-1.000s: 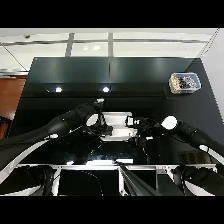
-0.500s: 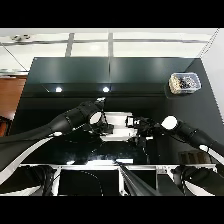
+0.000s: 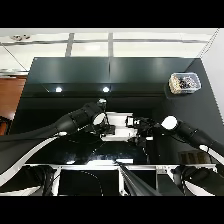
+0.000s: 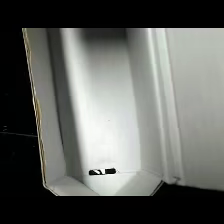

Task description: Fold the box and place the chain.

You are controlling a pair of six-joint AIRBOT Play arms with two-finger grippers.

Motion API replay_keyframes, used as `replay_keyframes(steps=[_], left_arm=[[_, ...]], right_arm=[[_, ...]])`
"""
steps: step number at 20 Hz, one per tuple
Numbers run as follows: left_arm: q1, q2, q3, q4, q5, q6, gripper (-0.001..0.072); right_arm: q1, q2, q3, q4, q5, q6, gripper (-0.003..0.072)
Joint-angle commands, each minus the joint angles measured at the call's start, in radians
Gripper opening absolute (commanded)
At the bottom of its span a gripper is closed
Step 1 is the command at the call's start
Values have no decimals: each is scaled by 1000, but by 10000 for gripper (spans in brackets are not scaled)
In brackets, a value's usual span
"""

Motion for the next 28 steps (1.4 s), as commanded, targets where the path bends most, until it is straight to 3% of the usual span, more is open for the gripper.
replay_keyframes(steps=[1, 4, 5, 6, 7, 10, 13, 17, 21, 22, 23, 24, 28], left_arm=[[-4, -9, 13, 0, -2, 7, 25], [-3, -9, 21, -4, -3, -4, 29], [-3, -9, 22, -12, -3, -5, 105], [-2, -9, 23, -25, -4, -5, 256], [-3, -9, 26, -27, -6, -9, 352], [-2, -9, 34, -22, -6, -9, 370], [-2, -10, 34, 6, -6, -15, 356], [-2, -10, 34, 8, -2, -14, 25], [-2, -10, 34, 7, -2, -13, 26], [-2, -10, 34, 7, -5, -13, 25], [-2, -10, 34, 7, -6, -13, 25], [-2, -10, 34, 7, -7, -13, 25], [-2, -9, 34, 7, -27, -13, 26]], right_arm=[[0, 0, 0, 1, -10, -2, 307], [0, 0, 0, 1, -10, -2, 307], [0, 0, 0, 1, -10, -2, 307], [0, 0, 0, 1, -10, -2, 307], [0, 0, 0, 1, -10, -2, 307], [0, 0, 0, 1, -10, -2, 307], [0, 0, 0, 1, -10, -2, 307], [0, 0, 0, 1, -10, -2, 307], [0, 0, 0, 2, -5, -1, 321], [0, 0, 0, 3, -2, -1, 414], [0, 1, 0, 2, -2, 5, 571], [0, 4, 1, 2, -2, 22, 650], [-1, 97, 2, -103, 52, 126, 645]])
